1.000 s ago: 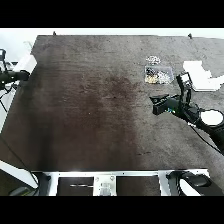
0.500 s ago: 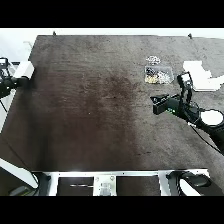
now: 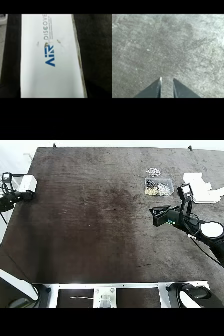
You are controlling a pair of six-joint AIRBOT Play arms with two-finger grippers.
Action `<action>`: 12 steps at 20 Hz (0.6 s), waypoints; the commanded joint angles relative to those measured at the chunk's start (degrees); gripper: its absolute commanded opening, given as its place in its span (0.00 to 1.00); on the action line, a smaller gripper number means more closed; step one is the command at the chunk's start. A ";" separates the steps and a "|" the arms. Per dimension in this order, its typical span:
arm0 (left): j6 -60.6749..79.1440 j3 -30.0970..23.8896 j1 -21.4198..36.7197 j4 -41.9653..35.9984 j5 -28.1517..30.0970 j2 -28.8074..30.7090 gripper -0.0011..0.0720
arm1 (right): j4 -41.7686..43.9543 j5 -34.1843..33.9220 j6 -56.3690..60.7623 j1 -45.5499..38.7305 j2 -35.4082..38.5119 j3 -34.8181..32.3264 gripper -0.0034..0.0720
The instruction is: Fold the box and place the chain.
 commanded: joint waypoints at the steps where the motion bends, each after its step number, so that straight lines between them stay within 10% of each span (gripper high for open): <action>1: 0.28 0.07 0.04 -0.46 -1.84 0.63 1.00 | 0.04 -0.61 0.00 0.02 -0.02 -0.02 0.38; 5: 0.24 0.04 0.04 0.02 -2.25 3.39 1.00 | 0.02 -0.59 0.00 0.02 -0.02 -0.02 0.76; 12: -7.52 0.02 2.25 6.88 -8.72 11.85 1.00 | 0.02 -0.57 0.02 0.00 0.00 -0.02 0.77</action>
